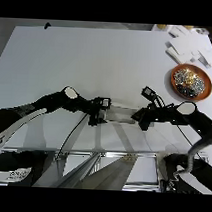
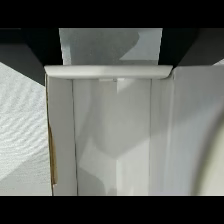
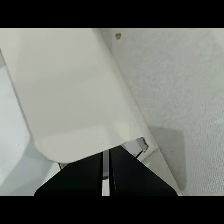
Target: Fold the box and place the chain.
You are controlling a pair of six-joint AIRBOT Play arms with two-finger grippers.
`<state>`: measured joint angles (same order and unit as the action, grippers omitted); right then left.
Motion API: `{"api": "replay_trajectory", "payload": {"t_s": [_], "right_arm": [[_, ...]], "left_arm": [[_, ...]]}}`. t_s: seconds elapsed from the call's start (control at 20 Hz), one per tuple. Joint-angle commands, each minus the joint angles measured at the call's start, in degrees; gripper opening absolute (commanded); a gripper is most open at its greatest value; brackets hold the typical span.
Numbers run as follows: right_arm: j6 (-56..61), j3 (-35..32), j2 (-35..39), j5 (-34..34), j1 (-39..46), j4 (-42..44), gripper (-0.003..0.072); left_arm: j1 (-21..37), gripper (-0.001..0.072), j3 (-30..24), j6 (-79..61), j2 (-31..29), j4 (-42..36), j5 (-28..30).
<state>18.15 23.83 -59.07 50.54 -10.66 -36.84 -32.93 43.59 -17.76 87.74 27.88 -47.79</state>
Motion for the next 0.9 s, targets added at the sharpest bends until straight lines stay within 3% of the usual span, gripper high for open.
{"api": "replay_trajectory", "payload": {"t_s": [0.0,0.2,0.35,0.45,0.7,0.85], "right_arm": [[0.0,0.2,-0.2,0.5,0.0,1.6,0.0041],[-1.7,1.9,4.2,7.1,0.0,4.8,0.0039],[-1.8,1.9,6.5,7.1,0.0,6.2,0.0039],[-2.2,1.9,6.4,3.5,0.0,7.8,0.0037],[1.7,1.9,3.5,-14.1,0.0,13.3,0.0017],[6.3,1.9,-2.8,-14.2,0.0,11.6,0.0017]], "left_arm": [[0.0,0.015,0.0,0.0,0.0,0.0,0.0],[0.0,0.015,0.0,0.0,0.0,0.0,0.0],[0.0,0.015,0.0,0.0,0.0,0.0,0.0],[0.0,0.015,0.0,0.0,0.0,0.0,0.0],[0.0,0.015,0.0,0.0,0.0,0.0,0.0],[0.0,0.015,0.0,0.0,0.0,0.0,0.0]]}}
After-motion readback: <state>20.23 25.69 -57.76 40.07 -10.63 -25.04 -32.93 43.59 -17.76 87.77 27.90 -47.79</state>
